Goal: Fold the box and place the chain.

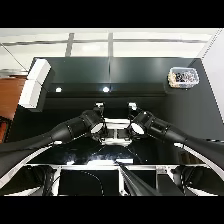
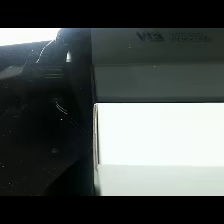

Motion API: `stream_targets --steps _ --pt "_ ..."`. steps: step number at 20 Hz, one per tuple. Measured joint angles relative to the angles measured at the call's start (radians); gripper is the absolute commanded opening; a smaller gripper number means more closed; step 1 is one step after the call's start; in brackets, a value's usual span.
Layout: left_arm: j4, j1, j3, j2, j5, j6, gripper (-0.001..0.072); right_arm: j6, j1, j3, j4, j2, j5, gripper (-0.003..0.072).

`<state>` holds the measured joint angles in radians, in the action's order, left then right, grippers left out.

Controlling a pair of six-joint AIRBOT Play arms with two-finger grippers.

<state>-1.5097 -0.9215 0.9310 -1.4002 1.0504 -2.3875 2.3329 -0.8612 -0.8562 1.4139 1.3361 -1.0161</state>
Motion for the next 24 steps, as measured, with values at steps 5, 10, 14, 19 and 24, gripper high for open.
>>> stream_targets --steps 5,10,14,19,24 --pt "0.0 0.0 0.0 0.0 0.005 -0.002 0.0033 0.006 0.0 0.0 0.003 0.003 0.018 0.0057" --pt "-0.003 0.0 0.0 0.0 0.004 0.001 0.0033 0.002 0.0 0.0 0.003 0.003 0.034 0.0112" --pt "-0.003 0.0 0.0 0.0 0.003 0.001 0.0033 0.003 0.0 0.0 0.003 0.003 0.04 0.0101" --pt "-0.001 0.0 0.0 0.0 0.003 -0.001 0.0033 0.005 0.0 0.0 0.003 0.003 0.042 0.0065" --pt "0.0 0.0 0.0 0.0 0.0 0.005 0.0033 0.0 0.0 -0.002 0.019 0.0 0.034 0.0219"
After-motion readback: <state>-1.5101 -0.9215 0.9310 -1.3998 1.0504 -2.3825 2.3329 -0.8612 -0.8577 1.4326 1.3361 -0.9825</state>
